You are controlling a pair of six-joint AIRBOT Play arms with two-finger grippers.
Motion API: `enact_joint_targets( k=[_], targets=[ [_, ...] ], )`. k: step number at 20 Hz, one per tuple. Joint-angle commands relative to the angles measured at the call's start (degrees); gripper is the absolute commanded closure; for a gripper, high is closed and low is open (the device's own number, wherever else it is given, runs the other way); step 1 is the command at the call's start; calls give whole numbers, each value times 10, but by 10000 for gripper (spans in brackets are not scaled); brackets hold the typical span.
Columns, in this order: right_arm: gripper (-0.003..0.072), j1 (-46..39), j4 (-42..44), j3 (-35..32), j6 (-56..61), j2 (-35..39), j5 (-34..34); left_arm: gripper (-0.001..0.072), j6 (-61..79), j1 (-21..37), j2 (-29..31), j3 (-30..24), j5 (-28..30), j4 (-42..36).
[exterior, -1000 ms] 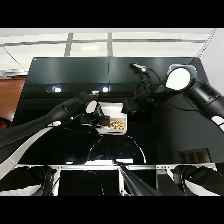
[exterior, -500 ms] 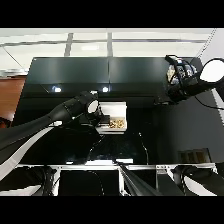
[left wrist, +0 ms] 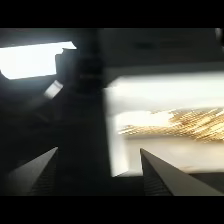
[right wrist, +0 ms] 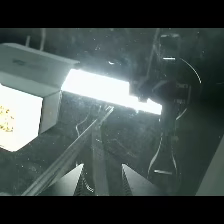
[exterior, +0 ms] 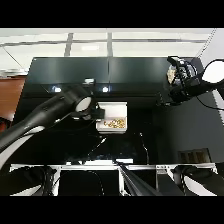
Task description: Fold the box and place the chain.
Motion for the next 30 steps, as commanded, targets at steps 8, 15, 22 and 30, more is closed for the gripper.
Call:
enact_joint_targets(
  k=[8, 15, 22, 30],
  targets=[
    [401, 0, 0, 0, 0, 0, -32, 156, 629, 421, 256, -372, 109, -461],
    [401, 0, 1, 0, 13, 0, -16, 0, 1299, 378, 235, -379, 201, -514],
    [401, 0, 2, 0, 29, 0, -13, 2, 1464, 285, 98, -363, 275, -619],
    [401, 0, 6, 0, 32, 0, -13, 2, 1460, 250, -12, -284, 278, -645]
  ],
)
